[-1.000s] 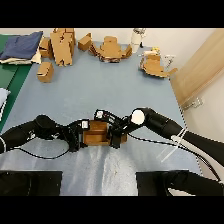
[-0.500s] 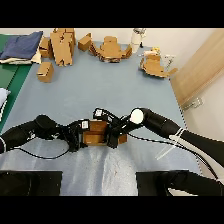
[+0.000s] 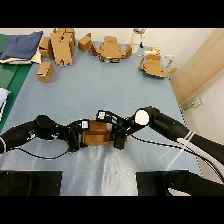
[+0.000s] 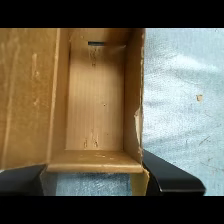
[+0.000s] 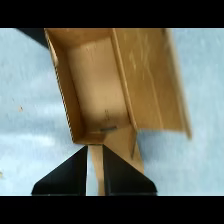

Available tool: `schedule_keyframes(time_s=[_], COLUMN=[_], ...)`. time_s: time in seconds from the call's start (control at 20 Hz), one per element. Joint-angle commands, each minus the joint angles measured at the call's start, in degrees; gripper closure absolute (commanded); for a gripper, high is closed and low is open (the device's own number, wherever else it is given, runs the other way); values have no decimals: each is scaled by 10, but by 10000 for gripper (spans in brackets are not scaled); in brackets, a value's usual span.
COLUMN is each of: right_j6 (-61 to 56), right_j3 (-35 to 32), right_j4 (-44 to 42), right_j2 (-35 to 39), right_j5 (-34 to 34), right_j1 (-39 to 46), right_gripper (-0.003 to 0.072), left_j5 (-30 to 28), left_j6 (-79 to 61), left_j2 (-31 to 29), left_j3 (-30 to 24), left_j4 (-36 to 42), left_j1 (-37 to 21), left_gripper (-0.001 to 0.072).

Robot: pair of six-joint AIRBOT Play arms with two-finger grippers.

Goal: Fold the box.

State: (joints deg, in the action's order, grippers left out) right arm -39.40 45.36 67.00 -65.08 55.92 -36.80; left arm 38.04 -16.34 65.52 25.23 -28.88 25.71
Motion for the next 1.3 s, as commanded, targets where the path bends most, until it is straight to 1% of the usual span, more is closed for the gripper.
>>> schedule_keyframes(time_s=[0.0,0.05,0.1,0.15,0.2,0.25,0.3,0.45,0.6,0.65,0.7,0.75,0.8,0.85,0.9,1.0,1.1,1.15,1.2,1.25], right_j6=[-116,-107,-73,-32,1,24,37,77,127,132,136,145,150,150,150,154,165,165,165,165], right_j3=[-1,-6,-11,-12,-12,-12,-12,-12,-12,-12,-12,-12,-12,-12,-12,-12,-12,-12,-12,-12], right_j4=[97,97,98,97,97,94,88,52,-13,-29,-39,-51,-56,-56,-57,-75,-90,-92,-95,-99], right_j2=[22,22,22,22,22,22,19,2,-16,-17,-17,-17,-18,-20,-23,-31,-37,-39,-39,-39], right_j5=[11,15,13,6,-6,-23,-38,-70,-45,-39,-39,-40,-42,-50,-58,-73,-75,-74,-73,-69], right_j1=[0,0,0,0,0,0,0,0,-1,-3,-5,-7,-9,-11,-15,-16,-16,-16,-16,-16], right_gripper=[508,504,390,291,247,231,231,231,246,348,432,499,543,544,568,572,571,561,507,506], left_j5=[0,0,0,0,0,0,0,0,0,0,0,0,0,0,0,0,0,0,0,0], left_j6=[-1,-1,-1,-1,-1,-1,-1,-1,-1,-1,-1,-1,-1,-1,-1,-1,-1,-1,-1,-1], left_j2=[0,0,0,0,0,0,0,0,0,0,0,0,0,0,0,0,0,0,0,0], left_j3=[0,0,0,0,0,0,0,0,0,0,0,0,0,0,0,0,0,0,0,0], left_j4=[0,0,0,0,0,0,0,0,0,0,0,0,0,0,0,0,0,0,0,0], left_j1=[0,0,0,0,0,0,0,0,0,0,0,0,0,0,0,0,0,0,0,0], left_gripper=[240,240,240,240,240,240,240,240,240,240,240,240,240,240,240,240,240,240,240,240])
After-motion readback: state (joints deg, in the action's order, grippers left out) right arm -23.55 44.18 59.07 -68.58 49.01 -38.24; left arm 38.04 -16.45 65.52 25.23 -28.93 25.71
